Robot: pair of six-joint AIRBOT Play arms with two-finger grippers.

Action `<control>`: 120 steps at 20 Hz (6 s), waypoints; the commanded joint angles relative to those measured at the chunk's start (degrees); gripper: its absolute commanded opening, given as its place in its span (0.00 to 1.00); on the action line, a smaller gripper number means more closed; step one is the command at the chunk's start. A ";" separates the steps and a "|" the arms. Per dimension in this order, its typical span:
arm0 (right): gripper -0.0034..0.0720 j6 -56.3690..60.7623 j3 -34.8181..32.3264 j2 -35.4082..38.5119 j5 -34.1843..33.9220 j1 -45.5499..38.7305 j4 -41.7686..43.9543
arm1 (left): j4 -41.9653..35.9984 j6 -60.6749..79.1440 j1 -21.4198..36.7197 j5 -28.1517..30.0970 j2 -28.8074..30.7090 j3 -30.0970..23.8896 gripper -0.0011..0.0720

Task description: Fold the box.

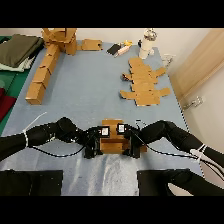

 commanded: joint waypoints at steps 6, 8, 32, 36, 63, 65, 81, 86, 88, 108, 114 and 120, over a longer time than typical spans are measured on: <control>0.99 2.58 0.02 2.56 -0.90 -0.02 -4.87 | -0.02 0.00 0.04 0.13 -0.02 0.04 0.82; 0.99 2.93 0.02 4.90 -0.96 -0.02 -6.40 | -0.02 0.00 0.04 0.11 -0.02 0.04 0.82; 0.98 56.13 0.15 18.69 -12.02 0.00 3.72 | -0.04 0.07 0.04 0.15 -0.02 0.04 0.82; 0.98 57.02 0.15 18.69 -11.98 0.00 5.07 | -0.07 0.22 0.04 0.13 -0.02 0.04 0.82; 0.98 72.78 0.15 18.64 -8.92 0.00 5.11 | 8.07 -10.08 0.15 1.81 1.38 0.15 0.82; 0.98 73.68 0.15 18.64 -8.87 0.00 5.09 | 8.07 -10.10 0.15 1.79 1.25 0.13 0.82; 0.05 72.96 2.51 14.95 2.03 0.00 7.45 | 8.09 -10.27 0.13 1.70 1.07 0.13 0.57; 0.05 71.19 3.58 11.67 6.84 0.00 7.45 | 8.09 -10.27 0.11 1.18 1.07 0.13 0.57; 0.05 69.99 4.87 8.85 7.96 0.00 7.43 | 8.09 -10.27 0.09 1.18 1.07 0.13 0.57; 0.05 62.97 8.13 17.35 -12.57 -0.50 -17.53 | 8.09 -9.86 0.13 1.79 1.09 0.15 0.56; 0.79 31.30 -0.57 22.32 -14.88 1.18 -16.24 | 8.09 -9.86 0.13 1.79 1.09 0.15 0.56; 0.79 15.13 -1.29 13.05 3.89 4.17 -12.63 | 8.09 -9.86 0.13 1.79 1.09 0.15 0.56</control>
